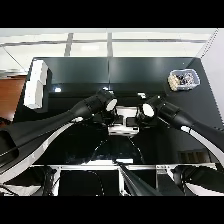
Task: Fold the box and place the chain.
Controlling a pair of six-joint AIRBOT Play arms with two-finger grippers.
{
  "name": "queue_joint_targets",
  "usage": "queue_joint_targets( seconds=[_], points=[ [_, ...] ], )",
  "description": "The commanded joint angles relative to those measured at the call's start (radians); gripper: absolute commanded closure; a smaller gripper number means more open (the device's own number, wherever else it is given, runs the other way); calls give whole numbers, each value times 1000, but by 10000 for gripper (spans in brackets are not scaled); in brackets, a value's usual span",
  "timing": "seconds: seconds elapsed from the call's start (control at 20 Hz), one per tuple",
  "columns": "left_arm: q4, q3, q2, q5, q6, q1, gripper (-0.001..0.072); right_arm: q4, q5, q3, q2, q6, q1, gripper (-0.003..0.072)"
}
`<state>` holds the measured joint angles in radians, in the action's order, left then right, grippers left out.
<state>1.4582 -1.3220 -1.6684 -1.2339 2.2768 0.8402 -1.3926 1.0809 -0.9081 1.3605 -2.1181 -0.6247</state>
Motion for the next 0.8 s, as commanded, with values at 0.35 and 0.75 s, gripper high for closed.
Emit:
queue_joint_targets(
  seconds=[0.35, 0.75],
  points=[
    [-2, -1, 0, -1, 1, 0, 684, 4, 11, -1, 34, -3, 0, 675],
    [-1, -1, 0, 1, 1, 0, 684, -4, 1, -2, -69, 37, 0, 347]
  ],
)
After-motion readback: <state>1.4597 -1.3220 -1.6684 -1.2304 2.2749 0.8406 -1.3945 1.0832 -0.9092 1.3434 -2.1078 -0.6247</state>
